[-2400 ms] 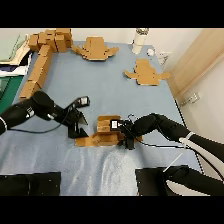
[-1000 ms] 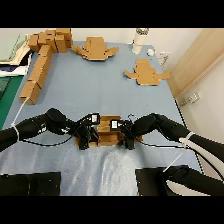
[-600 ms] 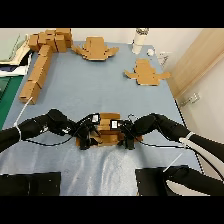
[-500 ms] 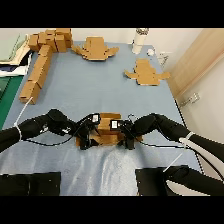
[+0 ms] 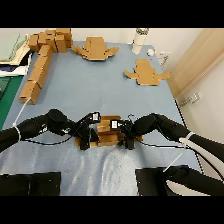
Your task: Fold the box.
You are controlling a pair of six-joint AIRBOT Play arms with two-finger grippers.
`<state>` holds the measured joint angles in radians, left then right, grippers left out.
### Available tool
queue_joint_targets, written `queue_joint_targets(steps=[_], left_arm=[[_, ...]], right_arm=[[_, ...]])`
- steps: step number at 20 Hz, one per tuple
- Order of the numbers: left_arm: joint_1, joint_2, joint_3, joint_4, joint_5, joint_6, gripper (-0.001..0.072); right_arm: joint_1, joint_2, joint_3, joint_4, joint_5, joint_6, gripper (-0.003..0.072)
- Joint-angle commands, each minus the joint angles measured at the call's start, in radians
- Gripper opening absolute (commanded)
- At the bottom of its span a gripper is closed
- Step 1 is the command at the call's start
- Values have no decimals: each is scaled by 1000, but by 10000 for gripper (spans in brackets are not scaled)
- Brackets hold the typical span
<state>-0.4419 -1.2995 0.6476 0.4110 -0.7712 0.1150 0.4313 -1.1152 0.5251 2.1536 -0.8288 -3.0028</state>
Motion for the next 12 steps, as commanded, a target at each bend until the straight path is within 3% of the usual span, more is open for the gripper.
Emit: queue_joint_targets(steps=[1, 4, 7, 10, 12], left_arm=[[1, 40, 6, 108, 13, -246, 13], [1, 133, 7, 214, 13, -459, 13], [23, 267, 6, 416, 9, -811, 13], [122, 368, 4, 648, -69, -1288, 13], [212, 376, -14, 663, -161, -1392, 13]], right_arm=[[1, 1, -1, 0, 0, -1, 507], [1, 1, -1, 0, 0, -1, 508], [1, 1, -1, 0, 0, -1, 507], [1, 1, -1, 0, 0, -1, 507], [1, 1, -1, 0, 0, -1, 508]])
